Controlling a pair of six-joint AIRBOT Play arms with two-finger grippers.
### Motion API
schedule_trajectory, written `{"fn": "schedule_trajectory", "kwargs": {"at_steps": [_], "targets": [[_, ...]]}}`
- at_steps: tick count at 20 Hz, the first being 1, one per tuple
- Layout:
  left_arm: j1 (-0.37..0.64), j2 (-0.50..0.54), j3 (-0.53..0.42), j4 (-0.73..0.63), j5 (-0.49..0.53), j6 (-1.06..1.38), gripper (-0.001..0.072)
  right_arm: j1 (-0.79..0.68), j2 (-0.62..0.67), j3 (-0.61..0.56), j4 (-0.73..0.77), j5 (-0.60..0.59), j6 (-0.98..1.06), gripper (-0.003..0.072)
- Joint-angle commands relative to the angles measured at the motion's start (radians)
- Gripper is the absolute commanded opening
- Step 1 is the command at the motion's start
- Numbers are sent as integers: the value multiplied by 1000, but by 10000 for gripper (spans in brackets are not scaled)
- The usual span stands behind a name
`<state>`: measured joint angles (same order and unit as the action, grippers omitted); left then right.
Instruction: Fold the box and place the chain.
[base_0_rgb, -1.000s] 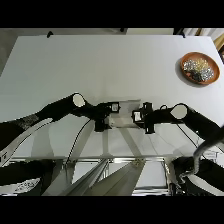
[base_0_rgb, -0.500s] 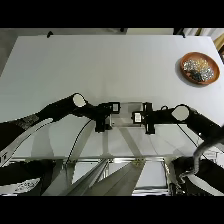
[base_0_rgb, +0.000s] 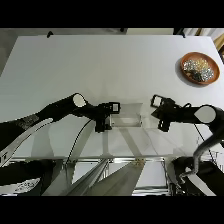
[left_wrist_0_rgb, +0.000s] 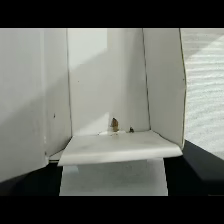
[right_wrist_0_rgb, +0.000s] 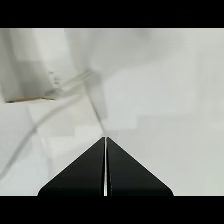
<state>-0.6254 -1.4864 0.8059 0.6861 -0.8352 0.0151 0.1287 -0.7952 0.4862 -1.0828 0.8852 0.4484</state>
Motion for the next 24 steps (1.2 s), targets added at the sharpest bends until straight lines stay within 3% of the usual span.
{"fn": "schedule_trajectory", "kwargs": {"at_steps": [1,4,6,11,18,24], "targets": [[0,1,0,0,1,0,10,-124,26,-2,-139,1,473,17],[0,1,0,0,1,0,10,-215,23,-2,-288,-9,715,17],[0,1,1,0,1,0,10,-236,-11,-3,-283,21,738,16],[0,1,1,0,1,0,10,-236,-161,-3,-37,64,626,16],[0,1,0,0,1,0,10,-228,-280,-21,29,97,554,16],[0,1,0,0,1,0,10,-151,-290,-25,142,122,458,16]]}}
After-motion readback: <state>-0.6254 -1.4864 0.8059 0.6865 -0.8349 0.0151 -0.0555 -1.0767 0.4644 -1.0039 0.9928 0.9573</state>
